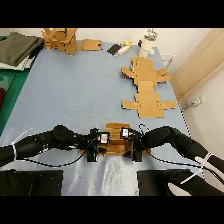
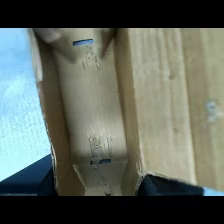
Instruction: Fold the box.
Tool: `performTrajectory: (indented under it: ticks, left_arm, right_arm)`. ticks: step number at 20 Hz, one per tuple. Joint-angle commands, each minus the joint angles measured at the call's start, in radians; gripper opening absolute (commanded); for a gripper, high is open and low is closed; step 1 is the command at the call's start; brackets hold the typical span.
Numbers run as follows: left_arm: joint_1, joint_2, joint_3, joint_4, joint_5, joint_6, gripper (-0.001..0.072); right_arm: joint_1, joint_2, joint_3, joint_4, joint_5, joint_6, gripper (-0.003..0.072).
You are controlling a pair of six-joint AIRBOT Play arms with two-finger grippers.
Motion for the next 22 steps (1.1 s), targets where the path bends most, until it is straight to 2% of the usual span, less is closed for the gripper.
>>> performTrajectory:
  ticks: [1, 4, 7, 9, 10, 11, 13, 14, 15, 17, 20, 22]
  left_arm:
    - [0.004, 0.05, 0.0, 0.163, 0.061, -0.13, 0.0011]
    - [0.004, 0.13, 0.0, 0.389, 0.02, -0.389, 0.0011]
    - [0.004, 0.212, 0.0, 0.688, -0.134, -0.763, 0.0011]
    - [0.004, 0.278, 0.0, 0.803, -0.242, -0.96, 0.0011]
    - [0.004, 0.319, 0.0, 0.844, -0.265, -1.064, 0.0011]
    - [0.005, 0.365, 0.0, 0.9, -0.256, -1.242, 0.0011]
    - [0.033, 0.426, -0.002, 1.051, -0.234, -1.836, 0.0011]
    - [0.064, 0.436, -0.005, 1.123, -0.26, -2.132, 0.0011]
    - [0.094, 0.435, -0.01, 1.152, -0.295, -2.315, 0.0011]
    - [0.145, 0.419, -0.034, 1.131, -0.325, -2.435, 0.001]
    - [0.165, 0.332, -0.044, 1.07, -0.348, -2.424, 0.001]
    - [0.158, 0.264, -0.044, 0.976, -0.317, -2.358, 0.001]
  right_arm:
    - [0.0, 0.001, 0.0, -0.003, 0.0, -0.006, 0.0495]
    - [0.0, 0.001, 0.0, -0.003, 0.0, -0.006, 0.0495]
    - [0.0, 0.001, 0.0, -0.003, 0.0, -0.006, 0.0495]
    - [0.0, 0.001, 0.0, -0.003, 0.0, -0.007, 0.0495]
    - [0.0, 0.001, 0.0, -0.003, 0.0, -0.006, 0.0495]
    - [0.0, 0.001, 0.0, -0.003, 0.0, -0.006, 0.0495]
    - [0.0, 0.001, 0.0, -0.003, 0.0, -0.006, 0.0496]
    - [0.0, 0.001, 0.0, -0.003, 0.0, -0.006, 0.0495]
    - [0.0, 0.001, 0.0, -0.003, 0.0, -0.006, 0.0495]
    - [0.0, 0.001, 0.0, -0.003, 0.0, -0.006, 0.0495]
    - [0.0, 0.001, 0.0, -0.003, 0.0, -0.006, 0.0496]
    - [0.0, 0.001, 0.0, -0.003, 0.0, -0.006, 0.0496]
